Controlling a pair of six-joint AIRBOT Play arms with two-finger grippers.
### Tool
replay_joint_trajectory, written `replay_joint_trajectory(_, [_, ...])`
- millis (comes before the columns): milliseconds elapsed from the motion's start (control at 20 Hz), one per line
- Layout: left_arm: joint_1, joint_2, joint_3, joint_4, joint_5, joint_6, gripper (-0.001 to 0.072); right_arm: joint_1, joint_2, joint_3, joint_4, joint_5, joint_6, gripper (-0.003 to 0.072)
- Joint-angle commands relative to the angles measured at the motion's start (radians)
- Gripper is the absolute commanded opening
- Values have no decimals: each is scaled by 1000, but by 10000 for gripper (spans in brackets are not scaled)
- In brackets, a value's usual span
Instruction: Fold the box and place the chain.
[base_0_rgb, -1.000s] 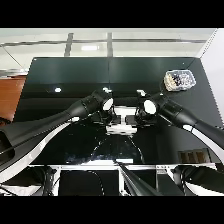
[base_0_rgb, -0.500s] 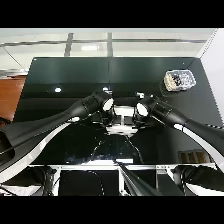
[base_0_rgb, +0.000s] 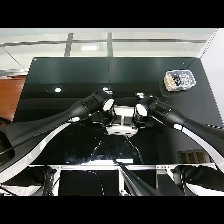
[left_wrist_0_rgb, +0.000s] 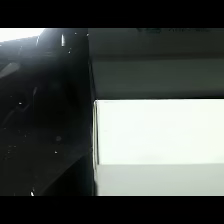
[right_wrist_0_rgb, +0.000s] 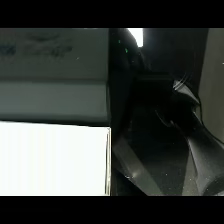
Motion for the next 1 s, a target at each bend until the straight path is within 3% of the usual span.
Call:
replay_joint_trajectory(0, [0, 0, 0, 1, 3, 2, 25, 0, 0, 1, -1, -3, -2, 7])
replay_joint_trajectory(200, [0, 0, 0, 1, 3, 2, 25, 0, 1, 2, -11, -3, -2, 19])
replay_joint_trajectory(300, [0, 0, 0, 1, 4, 2, 25, 0, 7, 2, -11, -3, -5, 370])
replay_joint_trajectory(450, [0, 0, 0, 1, 3, 2, 25, 0, 50, 28, -11, 24, -93, 381])
replay_joint_trajectory(600, [0, 0, 0, 1, 3, 2, 25, -2, 190, 76, -61, 54, -144, 381])
replay_joint_trajectory(700, [0, 0, 0, 1, 4, 2, 25, -2, 314, 96, -237, 69, -147, 382])
replay_joint_trajectory(800, [0, 0, 0, 1, 3, 2, 25, -26, 420, 95, -534, 68, -147, 382])
replay_joint_trajectory(900, [0, 0, 0, 1, 4, 2, 25, -100, 446, 95, -758, 44, -147, 381])
replay_joint_trajectory(950, [0, 0, 0, 1, 4, 2, 25, -161, 442, 86, -801, -12, -147, 381])
